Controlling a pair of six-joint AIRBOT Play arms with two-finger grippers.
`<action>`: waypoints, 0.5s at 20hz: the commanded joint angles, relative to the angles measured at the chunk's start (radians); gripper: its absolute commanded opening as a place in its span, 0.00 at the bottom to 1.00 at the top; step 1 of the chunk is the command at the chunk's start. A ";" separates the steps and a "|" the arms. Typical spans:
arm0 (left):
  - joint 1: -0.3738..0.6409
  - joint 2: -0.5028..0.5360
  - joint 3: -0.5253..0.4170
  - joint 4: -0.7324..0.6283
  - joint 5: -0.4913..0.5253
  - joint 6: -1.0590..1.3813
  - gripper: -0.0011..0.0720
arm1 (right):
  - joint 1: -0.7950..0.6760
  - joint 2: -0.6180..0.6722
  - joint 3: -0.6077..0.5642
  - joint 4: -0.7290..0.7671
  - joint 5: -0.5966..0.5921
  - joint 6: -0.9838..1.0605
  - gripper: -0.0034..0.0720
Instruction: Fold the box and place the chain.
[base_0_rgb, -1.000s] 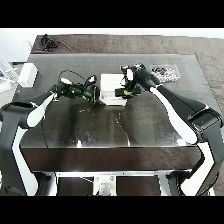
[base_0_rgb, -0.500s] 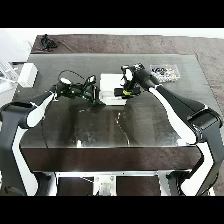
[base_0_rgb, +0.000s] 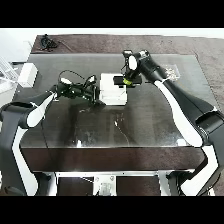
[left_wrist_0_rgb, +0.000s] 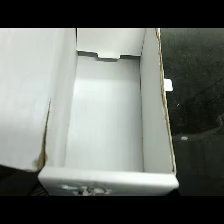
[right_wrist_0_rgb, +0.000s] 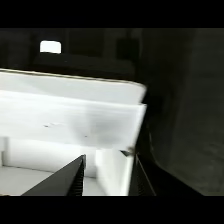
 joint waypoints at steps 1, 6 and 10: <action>0.001 0.000 0.000 0.000 -0.001 0.000 0.67 | -0.022 0.039 0.024 -0.048 0.060 -0.008 0.57; 0.001 0.000 0.000 0.001 -0.001 0.000 0.67 | -0.022 0.037 -0.047 -0.001 0.060 -0.023 0.74; 0.001 0.000 0.000 0.001 -0.001 0.000 0.67 | -0.020 0.030 -0.130 0.067 -0.025 -0.023 0.72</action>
